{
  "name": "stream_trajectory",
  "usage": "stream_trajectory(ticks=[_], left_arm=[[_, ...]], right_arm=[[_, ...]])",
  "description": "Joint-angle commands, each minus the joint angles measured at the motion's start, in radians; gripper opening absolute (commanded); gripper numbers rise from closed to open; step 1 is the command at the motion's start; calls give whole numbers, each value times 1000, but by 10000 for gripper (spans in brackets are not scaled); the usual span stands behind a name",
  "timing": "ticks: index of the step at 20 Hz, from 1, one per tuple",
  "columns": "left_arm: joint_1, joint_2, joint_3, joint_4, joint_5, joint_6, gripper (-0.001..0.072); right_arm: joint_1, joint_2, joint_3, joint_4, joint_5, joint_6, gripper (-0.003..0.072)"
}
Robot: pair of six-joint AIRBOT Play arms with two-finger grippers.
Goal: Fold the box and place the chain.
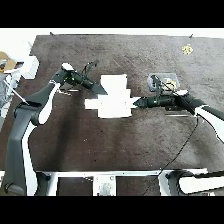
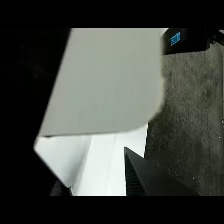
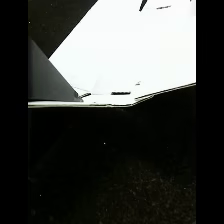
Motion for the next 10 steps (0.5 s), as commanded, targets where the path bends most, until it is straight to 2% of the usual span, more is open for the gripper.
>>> stream_trajectory(ticks=[1,2,3,4,6,7,8,9,10], left_arm=[[0,-4,1,-4,-10,1,279],[0,-4,1,-5,-2,1,126],[0,-4,1,-5,11,-3,99],[0,-4,1,-5,15,0,12],[0,-4,1,-4,14,5,11],[0,-4,1,-4,16,6,11],[0,-4,1,-4,15,7,10],[0,-4,1,-5,15,26,10],[0,-3,1,-5,12,66,11]], right_arm=[[0,-1,1,-4,0,0,5],[0,-1,1,-8,0,0,4],[0,-1,1,-9,0,0,5],[0,-1,1,-10,-1,0,5],[0,0,1,-11,0,0,5],[0,0,1,-11,0,-1,64],[-2,4,1,-11,1,-9,293],[-6,14,1,-11,10,-32,461],[-17,34,1,-8,19,-56,464]])
